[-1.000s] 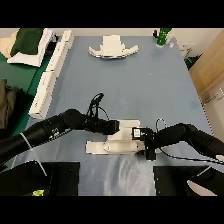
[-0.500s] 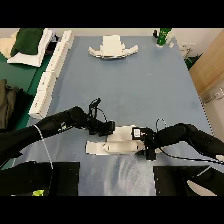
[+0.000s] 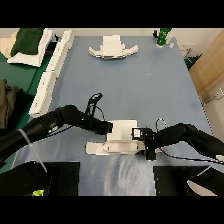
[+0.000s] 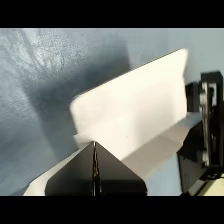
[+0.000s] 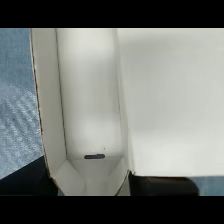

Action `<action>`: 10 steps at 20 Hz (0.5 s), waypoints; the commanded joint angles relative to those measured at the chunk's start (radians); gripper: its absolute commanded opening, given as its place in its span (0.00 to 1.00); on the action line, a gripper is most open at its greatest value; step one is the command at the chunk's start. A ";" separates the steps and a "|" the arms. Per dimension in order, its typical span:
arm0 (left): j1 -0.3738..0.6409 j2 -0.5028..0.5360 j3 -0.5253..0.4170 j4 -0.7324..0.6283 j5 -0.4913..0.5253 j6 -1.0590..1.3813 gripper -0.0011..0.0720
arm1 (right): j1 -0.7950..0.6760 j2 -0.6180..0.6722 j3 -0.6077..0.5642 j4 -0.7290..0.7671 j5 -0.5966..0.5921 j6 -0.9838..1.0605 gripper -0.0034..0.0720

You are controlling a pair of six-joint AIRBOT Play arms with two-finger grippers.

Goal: Fold the box.

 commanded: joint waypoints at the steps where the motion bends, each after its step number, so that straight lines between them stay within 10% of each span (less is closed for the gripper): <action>1: -0.001 0.200 0.004 0.234 -0.120 -0.040 0.03 | 0.000 0.000 0.001 0.002 0.000 0.002 0.73; 10: -0.001 0.399 0.000 0.357 -0.346 0.477 0.03 | 0.000 0.000 0.001 0.002 0.000 0.002 0.73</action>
